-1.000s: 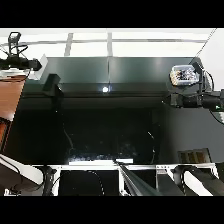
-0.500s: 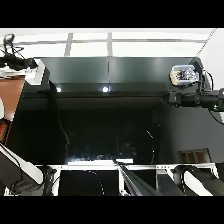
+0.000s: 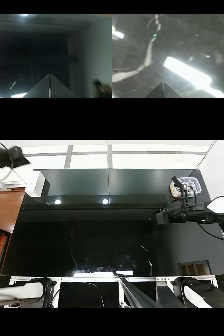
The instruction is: Fold the box and place the chain.
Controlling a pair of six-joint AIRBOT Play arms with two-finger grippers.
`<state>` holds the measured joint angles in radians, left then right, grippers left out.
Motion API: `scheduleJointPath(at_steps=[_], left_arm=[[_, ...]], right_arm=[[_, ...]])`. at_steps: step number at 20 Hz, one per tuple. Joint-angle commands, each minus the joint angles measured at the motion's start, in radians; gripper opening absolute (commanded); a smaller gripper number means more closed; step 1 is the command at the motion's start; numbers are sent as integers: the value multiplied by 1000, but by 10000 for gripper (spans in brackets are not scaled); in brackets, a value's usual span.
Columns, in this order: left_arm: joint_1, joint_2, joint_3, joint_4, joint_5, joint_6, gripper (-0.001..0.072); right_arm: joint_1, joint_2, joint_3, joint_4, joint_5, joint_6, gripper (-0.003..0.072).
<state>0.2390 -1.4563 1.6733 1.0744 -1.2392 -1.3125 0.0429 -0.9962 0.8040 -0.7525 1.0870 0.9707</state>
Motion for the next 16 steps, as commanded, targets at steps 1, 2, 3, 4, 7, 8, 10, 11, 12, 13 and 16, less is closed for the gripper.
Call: scheduleJointPath(at_steps=[1, 2, 3, 4, 7, 8, 10, 11, 12, 13, 16], left_arm=[[-138, 385, -542, -58, 254, 85, 24], [-175, 484, -705, -56, 333, 114, 25], [-201, 581, -855, -55, 403, 113, 24], [-212, 659, -964, -55, 446, 113, 24], [-196, 835, -1148, -29, 475, 113, 26], [-189, 872, -1170, -10, 471, 113, 26], [-188, 919, -1185, -10, 466, 113, 26], [-189, 927, -1185, -13, 471, 113, 26], [-189, 928, -1185, -14, 478, 113, 26], [-189, 927, -1185, -14, 478, 113, 26], [-189, 927, -1185, -14, 478, 113, 26]], right_arm=[[67, 0, -5, -257, -228, 90, 11], [61, 0, -10, -333, -295, 119, 11], [55, 0, -11, -383, -308, 122, 12], [50, 0, -11, -385, -306, 121, 12], [51, 0, -11, -385, -306, 121, 12], [51, 0, -11, -385, -306, 121, 12], [51, 0, -11, -385, -306, 121, 11], [51, 0, -11, -385, -306, 121, 12], [51, 0, -11, -385, -306, 121, 12], [51, 0, -11, -385, -306, 121, 12], [51, 0, -11, -385, -306, 121, 12]])
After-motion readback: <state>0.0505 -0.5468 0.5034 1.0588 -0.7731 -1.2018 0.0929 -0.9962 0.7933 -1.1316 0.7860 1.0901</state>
